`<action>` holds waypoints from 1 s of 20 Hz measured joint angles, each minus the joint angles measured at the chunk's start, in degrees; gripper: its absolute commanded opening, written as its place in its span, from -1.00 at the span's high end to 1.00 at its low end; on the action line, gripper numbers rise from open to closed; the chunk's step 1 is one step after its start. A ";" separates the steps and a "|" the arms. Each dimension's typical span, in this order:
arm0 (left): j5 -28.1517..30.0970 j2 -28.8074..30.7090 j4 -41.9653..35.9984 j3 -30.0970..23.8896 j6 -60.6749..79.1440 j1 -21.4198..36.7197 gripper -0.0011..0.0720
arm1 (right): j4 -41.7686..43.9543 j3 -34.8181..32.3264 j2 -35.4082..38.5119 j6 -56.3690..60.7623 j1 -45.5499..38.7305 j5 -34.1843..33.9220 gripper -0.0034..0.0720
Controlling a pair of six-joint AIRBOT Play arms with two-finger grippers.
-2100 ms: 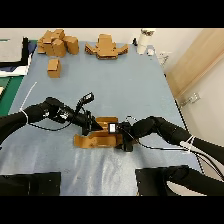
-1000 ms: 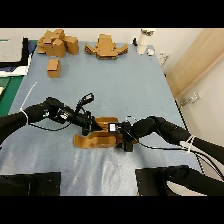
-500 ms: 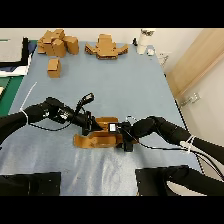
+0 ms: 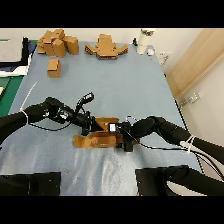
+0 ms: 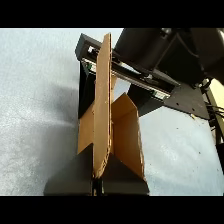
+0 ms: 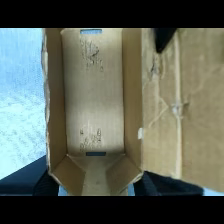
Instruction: Fold the box.
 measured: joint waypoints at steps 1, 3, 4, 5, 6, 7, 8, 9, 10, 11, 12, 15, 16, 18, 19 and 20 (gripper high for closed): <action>-0.09 0.00 0.00 0.00 0.00 0.00 0.94 | 0.02 0.00 0.00 0.00 0.00 0.00 -0.70; -0.17 -0.04 0.00 0.00 0.00 0.00 0.94 | 0.00 0.00 0.00 0.00 0.00 -0.02 -0.70; -0.28 -0.17 -0.02 0.00 0.00 0.00 0.94 | 0.00 0.00 0.02 0.02 0.00 -0.02 -0.70; -0.28 -0.35 -0.02 0.00 0.00 0.00 0.94 | 0.00 0.00 0.04 0.02 0.00 -0.04 -0.70; -0.35 -0.57 -0.07 0.00 0.00 0.00 0.94 | 0.00 0.00 0.04 0.02 0.04 -0.13 -0.70; -0.37 -0.90 -0.09 0.00 0.00 0.00 0.94 | 0.00 0.00 0.04 0.02 0.04 -0.15 -0.70; -0.48 -1.20 -0.15 0.00 -0.02 0.00 0.94 | 0.00 0.00 0.04 0.04 0.04 -0.15 -0.70; -0.50 -1.49 -0.20 0.00 -0.02 0.00 0.94 | 0.00 0.00 0.04 0.04 0.04 -0.15 -0.70; -0.59 -1.73 -0.20 0.00 -0.04 0.00 0.94 | 0.00 0.00 0.07 0.04 0.04 -0.13 -0.70; -0.66 -1.95 -0.20 0.02 -0.04 0.00 0.94 | 0.02 0.00 0.04 0.04 0.04 -0.13 -0.70; -0.68 -2.08 -0.17 0.00 -0.04 0.00 0.94 | 0.00 0.00 0.04 0.04 0.04 -0.13 -0.70; -0.79 -2.29 -0.11 0.00 -0.04 0.00 0.94 | 0.02 0.00 0.04 0.09 0.04 -0.13 -0.68; -0.79 -2.32 -0.09 0.00 -0.04 0.00 0.94 | 0.02 0.00 0.07 0.09 0.04 -0.11 -0.67; -0.83 -2.36 -0.02 0.00 -0.04 0.00 0.94 | 0.02 0.00 0.07 0.11 0.04 -0.07 -0.34; -0.92 -2.36 0.04 0.00 -0.04 0.00 0.94 | 0.02 0.00 0.07 0.22 0.04 -0.07 -0.34; -0.92 -2.36 0.07 0.02 -0.04 0.00 0.94 | 0.02 0.00 0.07 0.35 0.04 -0.04 -0.34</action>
